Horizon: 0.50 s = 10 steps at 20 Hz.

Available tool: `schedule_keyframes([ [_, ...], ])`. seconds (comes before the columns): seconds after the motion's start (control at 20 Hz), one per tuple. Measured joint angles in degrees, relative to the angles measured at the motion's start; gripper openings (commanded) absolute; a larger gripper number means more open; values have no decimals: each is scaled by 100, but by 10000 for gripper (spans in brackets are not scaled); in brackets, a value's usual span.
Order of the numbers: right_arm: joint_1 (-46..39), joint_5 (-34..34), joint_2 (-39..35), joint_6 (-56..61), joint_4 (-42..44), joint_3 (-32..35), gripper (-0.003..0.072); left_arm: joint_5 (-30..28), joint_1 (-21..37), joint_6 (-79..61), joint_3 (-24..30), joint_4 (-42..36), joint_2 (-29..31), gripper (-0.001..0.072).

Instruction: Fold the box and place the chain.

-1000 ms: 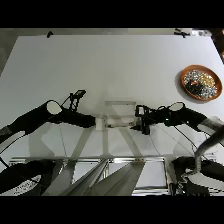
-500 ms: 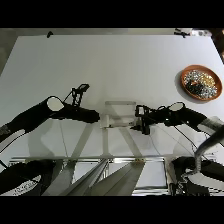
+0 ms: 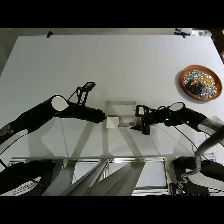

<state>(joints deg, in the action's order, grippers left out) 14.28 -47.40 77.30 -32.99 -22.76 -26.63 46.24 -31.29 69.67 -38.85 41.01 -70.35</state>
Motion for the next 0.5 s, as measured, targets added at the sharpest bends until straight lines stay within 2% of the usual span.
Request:
schedule_keyframes([
  [0.3,2,7,0,7,7,0,477,334,-39,52,-116,-24,-13,293],
  [0.4,2,7,0,7,7,0,477,378,-48,92,-127,-22,-13,385],
  [0.45,2,7,0,7,7,0,477,444,-57,116,-129,-7,-15,457],
  [0.5,2,7,0,7,7,0,477,479,-70,181,-131,17,-15,478],
])
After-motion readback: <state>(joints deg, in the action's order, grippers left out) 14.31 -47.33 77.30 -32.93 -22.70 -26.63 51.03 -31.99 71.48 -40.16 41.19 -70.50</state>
